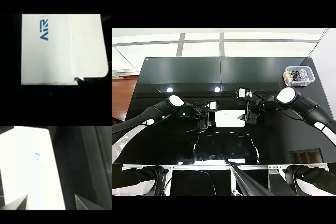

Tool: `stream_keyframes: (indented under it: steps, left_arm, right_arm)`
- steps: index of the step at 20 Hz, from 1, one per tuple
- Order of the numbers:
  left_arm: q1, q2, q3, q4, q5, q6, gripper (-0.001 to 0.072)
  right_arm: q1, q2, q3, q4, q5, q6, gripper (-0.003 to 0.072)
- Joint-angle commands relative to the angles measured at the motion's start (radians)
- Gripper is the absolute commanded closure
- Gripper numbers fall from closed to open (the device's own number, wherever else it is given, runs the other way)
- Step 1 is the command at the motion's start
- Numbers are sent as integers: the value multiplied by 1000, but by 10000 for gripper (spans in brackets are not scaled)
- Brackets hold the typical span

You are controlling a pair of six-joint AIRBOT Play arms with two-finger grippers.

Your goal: Fold the box and place the chain.

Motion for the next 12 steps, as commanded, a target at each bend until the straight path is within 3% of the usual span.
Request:
stream_keyframes:
  steps: [1, 5, 12]
  left_arm:
    - [-1, -1, 0, 0, 0, 0, 320]
    - [-1, -1, 0, 0, 0, 0, 321]
    - [-1, -1, 0, 0, 0, 0, 320]
  right_arm:
    - [6, -2, 1, 5, 36, -22, 4]
    - [8, -2, 1, 27, 105, -21, 3]
    - [14, -8, 0, -10, 53, -18, 3]
